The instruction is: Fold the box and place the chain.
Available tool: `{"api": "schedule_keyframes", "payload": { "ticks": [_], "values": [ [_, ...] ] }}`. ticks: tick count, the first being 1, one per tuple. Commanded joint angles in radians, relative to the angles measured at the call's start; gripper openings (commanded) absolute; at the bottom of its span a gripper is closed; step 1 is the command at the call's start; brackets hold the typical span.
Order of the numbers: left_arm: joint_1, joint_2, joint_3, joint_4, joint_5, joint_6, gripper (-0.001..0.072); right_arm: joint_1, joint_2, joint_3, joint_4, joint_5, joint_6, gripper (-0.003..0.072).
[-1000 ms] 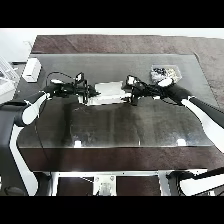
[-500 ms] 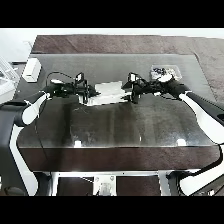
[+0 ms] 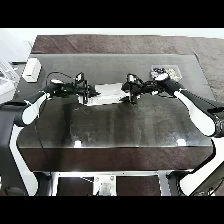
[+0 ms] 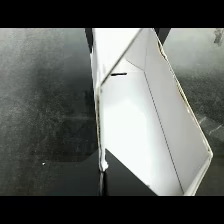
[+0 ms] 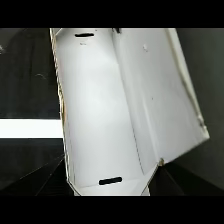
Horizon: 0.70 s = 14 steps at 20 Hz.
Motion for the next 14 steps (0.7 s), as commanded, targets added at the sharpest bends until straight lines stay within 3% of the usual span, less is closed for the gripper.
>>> {"api": "schedule_keyframes", "payload": {
  "ticks": [1, 14],
  "values": [
    [0.0, 0.0, 0.001, -0.001, 0.003, 0.0, 0.0021, 0.002, -0.029, 0.015, -0.002, 0.027, -0.004, 0.0641],
    [0.0, 0.0, 0.001, -0.001, 0.003, 0.0, 0.0021, 0.008, -0.119, 0.092, 0.015, 0.11, -0.025, 0.0641]
  ]
}}
